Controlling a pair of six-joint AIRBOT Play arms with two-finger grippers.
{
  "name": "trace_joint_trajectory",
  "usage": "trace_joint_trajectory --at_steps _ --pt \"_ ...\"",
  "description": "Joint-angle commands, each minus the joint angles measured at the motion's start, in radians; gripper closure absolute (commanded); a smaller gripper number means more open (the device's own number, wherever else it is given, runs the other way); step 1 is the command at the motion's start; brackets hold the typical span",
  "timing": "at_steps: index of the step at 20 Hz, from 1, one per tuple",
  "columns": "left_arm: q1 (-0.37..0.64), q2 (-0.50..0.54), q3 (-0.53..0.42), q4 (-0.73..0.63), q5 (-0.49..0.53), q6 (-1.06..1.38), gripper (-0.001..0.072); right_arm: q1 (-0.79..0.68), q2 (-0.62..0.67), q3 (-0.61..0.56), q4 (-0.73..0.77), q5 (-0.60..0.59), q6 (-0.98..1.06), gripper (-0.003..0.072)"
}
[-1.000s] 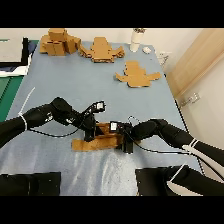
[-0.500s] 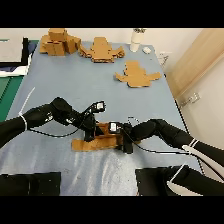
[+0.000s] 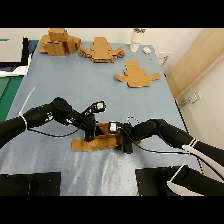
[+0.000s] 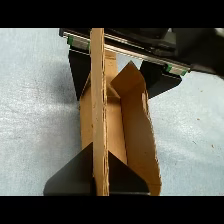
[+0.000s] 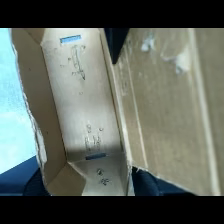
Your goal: Fold the box.
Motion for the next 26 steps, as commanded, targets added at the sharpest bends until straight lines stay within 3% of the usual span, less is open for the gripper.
trace_joint_trajectory --at_steps 1,4,12,14,26 --pt "0.000 0.001 0.001 0.000 0.000 0.000 0.0698 0.000 -0.011 -0.001 -0.005 0.000 0.000 0.0057" --pt "0.000 0.001 0.001 0.000 0.000 0.000 0.0697 0.000 -0.013 0.000 -0.004 -0.010 0.000 0.0122" --pt "0.000 0.001 0.001 0.000 0.000 0.000 0.0697 0.000 -0.013 0.000 -0.004 -0.019 0.001 0.0129" --pt "0.000 0.001 0.001 0.000 0.000 0.000 0.0698 0.000 -0.013 0.000 -0.004 -0.023 0.001 0.0184" --pt "0.000 0.001 0.001 -0.031 0.010 0.000 0.0698 0.000 -0.013 0.000 -0.004 -0.051 0.002 0.0172"
